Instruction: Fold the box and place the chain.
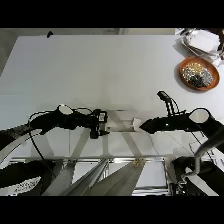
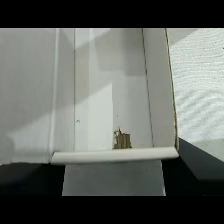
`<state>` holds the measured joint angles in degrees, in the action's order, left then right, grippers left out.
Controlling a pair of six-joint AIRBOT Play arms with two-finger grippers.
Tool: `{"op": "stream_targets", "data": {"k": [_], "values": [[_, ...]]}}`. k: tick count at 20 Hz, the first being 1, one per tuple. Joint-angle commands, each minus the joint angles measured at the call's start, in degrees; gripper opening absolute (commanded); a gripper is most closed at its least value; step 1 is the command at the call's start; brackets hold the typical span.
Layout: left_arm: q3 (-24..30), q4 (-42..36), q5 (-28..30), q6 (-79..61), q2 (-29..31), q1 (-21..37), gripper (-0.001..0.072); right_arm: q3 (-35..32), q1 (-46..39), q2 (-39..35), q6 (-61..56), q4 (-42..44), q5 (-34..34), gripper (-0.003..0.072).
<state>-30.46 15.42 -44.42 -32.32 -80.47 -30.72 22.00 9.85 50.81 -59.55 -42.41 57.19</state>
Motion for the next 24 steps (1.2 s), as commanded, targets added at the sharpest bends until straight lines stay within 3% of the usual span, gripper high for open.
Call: {"op": "stream_targets", "data": {"k": [1,7,16,24], "values": [[0.0,0.0,0.0,0.0,0.0,0.0,0.0258,0.0,1.1,0.0,0.0,0.5,-0.3,0.0328],[0.0,0.0,0.0,0.0,0.0,0.0,0.0258,1.5,6.1,3.1,-3.7,0.4,-6.8,0.0373],[0.0,0.0,0.0,0.0,0.0,0.0,0.0258,4.2,13.9,7.0,-13.4,-2.4,-12.1,0.0373],[0.0,0.0,0.0,0.0,0.0,0.0,0.0258,8.5,21.2,7.0,-39.2,-24.9,-13.3,0.0373]]}}
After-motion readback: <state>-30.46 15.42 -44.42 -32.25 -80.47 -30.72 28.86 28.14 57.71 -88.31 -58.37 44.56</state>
